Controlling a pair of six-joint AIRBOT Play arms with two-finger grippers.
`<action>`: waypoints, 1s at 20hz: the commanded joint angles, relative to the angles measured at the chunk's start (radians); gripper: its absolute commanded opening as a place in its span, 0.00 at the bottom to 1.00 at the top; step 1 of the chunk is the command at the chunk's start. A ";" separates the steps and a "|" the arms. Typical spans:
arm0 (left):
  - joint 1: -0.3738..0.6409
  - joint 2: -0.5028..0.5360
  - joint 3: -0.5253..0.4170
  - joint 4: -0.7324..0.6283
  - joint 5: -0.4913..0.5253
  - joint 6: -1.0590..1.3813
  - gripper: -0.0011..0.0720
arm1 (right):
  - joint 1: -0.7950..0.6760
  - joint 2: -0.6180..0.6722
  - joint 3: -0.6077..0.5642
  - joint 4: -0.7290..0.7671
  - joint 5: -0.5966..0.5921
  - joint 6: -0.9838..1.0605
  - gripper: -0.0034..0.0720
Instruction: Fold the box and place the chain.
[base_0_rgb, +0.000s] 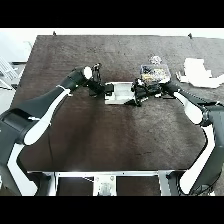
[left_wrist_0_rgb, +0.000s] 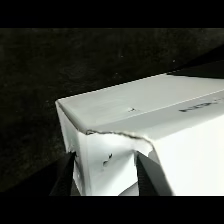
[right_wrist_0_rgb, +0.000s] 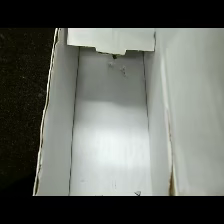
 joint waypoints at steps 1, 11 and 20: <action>-0.006 -0.006 0.025 0.064 -0.031 -0.048 0.63 | 0.000 0.000 0.000 0.000 0.000 0.000 0.81; -0.013 -0.077 0.130 0.072 -0.112 -0.055 0.63 | 0.000 0.000 0.000 0.000 0.001 0.000 0.81; -0.031 -0.183 0.318 0.164 -0.309 -0.096 0.63 | 0.000 0.000 0.000 0.000 0.001 0.000 0.81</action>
